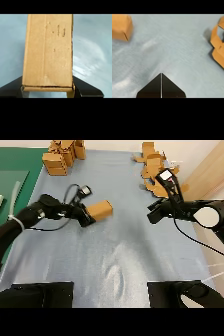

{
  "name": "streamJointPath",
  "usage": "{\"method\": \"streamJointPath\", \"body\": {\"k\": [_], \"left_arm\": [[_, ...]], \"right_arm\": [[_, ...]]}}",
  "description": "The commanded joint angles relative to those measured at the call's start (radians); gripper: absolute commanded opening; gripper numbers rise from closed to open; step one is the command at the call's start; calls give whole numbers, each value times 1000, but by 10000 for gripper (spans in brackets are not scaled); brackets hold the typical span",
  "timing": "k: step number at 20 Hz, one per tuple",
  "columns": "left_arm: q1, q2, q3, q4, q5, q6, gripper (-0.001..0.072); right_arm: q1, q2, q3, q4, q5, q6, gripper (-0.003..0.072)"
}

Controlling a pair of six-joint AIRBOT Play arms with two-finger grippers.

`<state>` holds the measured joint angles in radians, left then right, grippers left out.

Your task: Fold the box.

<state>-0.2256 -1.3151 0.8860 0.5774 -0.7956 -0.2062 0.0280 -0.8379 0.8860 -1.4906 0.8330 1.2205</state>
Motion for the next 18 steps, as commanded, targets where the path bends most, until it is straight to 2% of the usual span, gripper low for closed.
{"method": "streamJointPath", "body": {"k": [1, 5, 7, 10, 12, 15, 18], "left_arm": [[136, 85, 1, 113, 118, -236, 103], [296, 93, 1, 250, 220, -428, 103], [357, 93, 1, 262, 359, -465, 103], [384, 61, 8, 271, 618, -459, 105], [383, -13, 56, 314, 619, -456, 105], [383, -159, 160, 313, 552, -476, 105], [381, -308, 300, 313, 443, -504, 105]], "right_arm": [[-77, 29, -21, -20, 28, 10, 4], [-90, 28, -24, -20, 27, 10, 4], [-91, 27, -39, -19, 24, 10, 4], [-91, 27, -64, -5, 14, 23, 4], [-91, 20, -69, 13, 7, 32, 4], [-91, 7, -69, 24, 3, 50, 4], [-91, -5, -69, 36, 2, 66, 4]]}}
